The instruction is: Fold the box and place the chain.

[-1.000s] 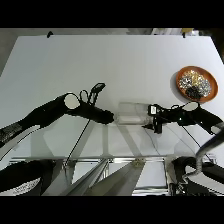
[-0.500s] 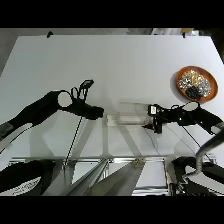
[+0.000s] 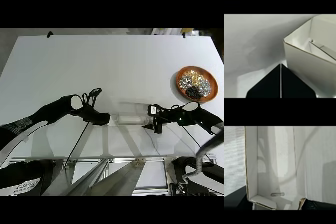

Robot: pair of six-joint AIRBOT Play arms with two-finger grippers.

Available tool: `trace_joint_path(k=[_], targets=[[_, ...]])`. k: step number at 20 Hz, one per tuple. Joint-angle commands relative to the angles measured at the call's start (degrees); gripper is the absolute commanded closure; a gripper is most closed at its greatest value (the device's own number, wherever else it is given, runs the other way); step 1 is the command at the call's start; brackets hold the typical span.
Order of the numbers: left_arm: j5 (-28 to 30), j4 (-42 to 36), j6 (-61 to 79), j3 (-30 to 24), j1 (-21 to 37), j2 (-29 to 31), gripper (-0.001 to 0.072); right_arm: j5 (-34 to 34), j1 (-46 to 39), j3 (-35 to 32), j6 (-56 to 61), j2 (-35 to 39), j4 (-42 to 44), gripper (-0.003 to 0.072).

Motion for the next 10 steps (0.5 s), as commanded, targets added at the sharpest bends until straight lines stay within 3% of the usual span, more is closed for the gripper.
trace_joint_path(k=[1,10], targets=[[0.7,-3.1,2.7,0.0,-0.6,0.7,0.0702,0.0,0.0,0.0,0.0,0.0,0.0,0.0289],[4.6,-10.1,6.4,1.0,-2.7,4.7,0.0691,0.0,0.0,0.0,0.0,0.0,0.0,0.0289]])
